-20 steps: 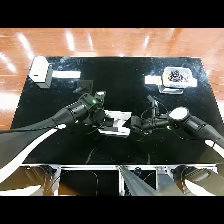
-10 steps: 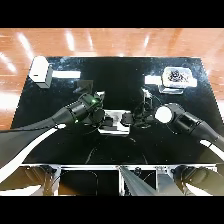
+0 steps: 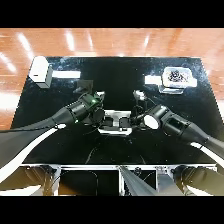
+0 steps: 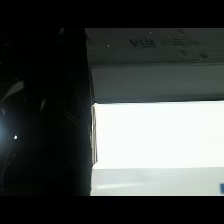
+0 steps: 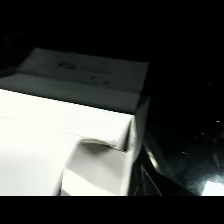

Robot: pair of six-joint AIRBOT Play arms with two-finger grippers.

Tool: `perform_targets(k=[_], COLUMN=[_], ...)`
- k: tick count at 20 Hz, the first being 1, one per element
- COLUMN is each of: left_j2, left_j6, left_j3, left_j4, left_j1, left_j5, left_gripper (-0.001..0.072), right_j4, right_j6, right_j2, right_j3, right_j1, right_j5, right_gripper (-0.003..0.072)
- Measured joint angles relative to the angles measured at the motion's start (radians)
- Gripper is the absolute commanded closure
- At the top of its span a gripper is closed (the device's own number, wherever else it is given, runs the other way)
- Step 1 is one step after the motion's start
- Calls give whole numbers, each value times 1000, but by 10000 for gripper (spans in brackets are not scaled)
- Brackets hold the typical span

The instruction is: Fold the box and place the chain.

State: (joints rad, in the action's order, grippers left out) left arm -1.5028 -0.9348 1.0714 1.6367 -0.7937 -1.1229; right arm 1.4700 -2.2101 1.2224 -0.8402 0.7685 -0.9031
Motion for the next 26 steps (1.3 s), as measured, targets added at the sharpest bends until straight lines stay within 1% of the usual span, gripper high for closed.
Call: perform_targets(k=[5, 6, 7, 8, 9, 10, 20, 21, 22, 23, 24, 25, 26], left_j2=[0, 0, 0, 0, 0, 0, 0, 0, 0, 0, 0, 0, 0], left_j6=[0, 0, 0, 3, 3, 3, 0, 0, 0, 0, 0, 0, 0], left_j3=[0, 0, 0, 0, 0, 0, -1, -1, -1, -1, -1, -1, -1], left_j4=[0, 0, 0, 0, -1, -5, -5, -5, -5, -4, -4, -3, -3], left_j1=[0, 0, 0, 0, 0, 0, 0, 0, 0, 0, 0, 0, 0], left_j5=[0, 0, 0, 0, -2, -5, -6, -5, -5, -5, -4, -4, -3], left_gripper=[687, 687, 687, 687, 686, 687, 687, 687, 687, 687, 687, 687, 686], right_j4=[14, 17, 24, 31, 32, 31, 32, 32, 33, 35, 40, 47, 51], right_j6=[-19, -19, -20, -22, -21, -20, -19, -19, -19, -18, -18, -18, -15], right_j2=[45, 55, 65, 76, 82, 89, 133, 139, 144, 148, 151, 154, 156], right_j3=[-36, -45, -54, -63, -70, -75, -90, -90, -90, -91, -91, -90, -90], right_j1=[19, 21, 21, 23, 27, 30, 40, 40, 40, 40, 40, 40, 40], right_j5=[14, 9, 0, -8, -7, -6, 12, 12, 11, 11, 8, 2, -2], right_gripper=[146, 283, 332, 345, 407, 420, 420, 443, 443, 470, 534, 550, 550])
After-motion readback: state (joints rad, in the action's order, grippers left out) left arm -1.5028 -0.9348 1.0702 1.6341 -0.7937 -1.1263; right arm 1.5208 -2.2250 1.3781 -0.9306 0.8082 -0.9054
